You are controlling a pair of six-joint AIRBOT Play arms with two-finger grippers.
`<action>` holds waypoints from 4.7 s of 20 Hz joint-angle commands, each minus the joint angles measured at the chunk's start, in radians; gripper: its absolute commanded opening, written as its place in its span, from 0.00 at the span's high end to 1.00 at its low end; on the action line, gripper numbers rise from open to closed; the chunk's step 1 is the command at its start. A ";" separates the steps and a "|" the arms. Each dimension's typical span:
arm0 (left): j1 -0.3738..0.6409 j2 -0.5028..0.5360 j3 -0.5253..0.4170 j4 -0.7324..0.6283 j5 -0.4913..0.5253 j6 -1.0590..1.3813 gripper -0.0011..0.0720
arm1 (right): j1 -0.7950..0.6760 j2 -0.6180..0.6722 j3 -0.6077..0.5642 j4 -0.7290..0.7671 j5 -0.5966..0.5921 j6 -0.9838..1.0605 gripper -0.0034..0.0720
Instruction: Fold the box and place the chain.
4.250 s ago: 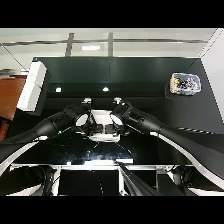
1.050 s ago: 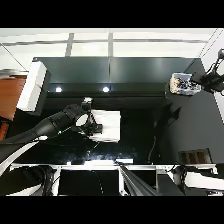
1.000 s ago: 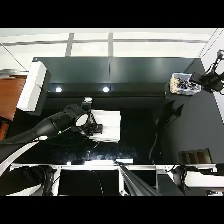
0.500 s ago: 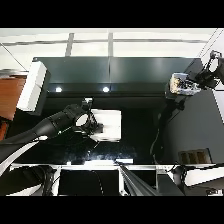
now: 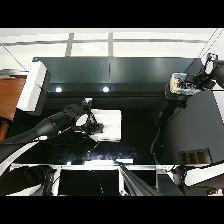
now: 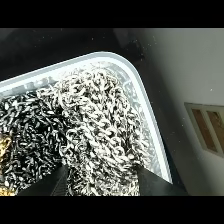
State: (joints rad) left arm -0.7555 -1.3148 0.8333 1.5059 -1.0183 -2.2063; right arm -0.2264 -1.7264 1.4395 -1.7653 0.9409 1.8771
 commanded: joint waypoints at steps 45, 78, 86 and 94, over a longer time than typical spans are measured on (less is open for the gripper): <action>0.000 0.000 0.001 -0.003 0.022 0.000 0.94 | 0.729 0.877 -0.112 0.574 0.414 -0.359 0.93; 0.000 0.000 0.001 0.001 0.023 0.000 0.94 | 0.960 0.576 -0.470 0.772 -0.018 -0.393 0.26; 0.000 0.000 0.001 0.001 0.023 0.000 0.94 | 0.673 0.728 -0.484 0.521 0.264 -0.464 0.23; 0.000 0.000 0.001 0.000 0.018 0.000 0.94 | 0.719 0.734 -0.863 0.568 -0.059 -1.156 0.02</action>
State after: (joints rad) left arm -0.7555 -1.3151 0.8333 1.5066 -0.9962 -2.2063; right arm 0.4568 -0.9970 0.7002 -1.2129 1.0725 1.0019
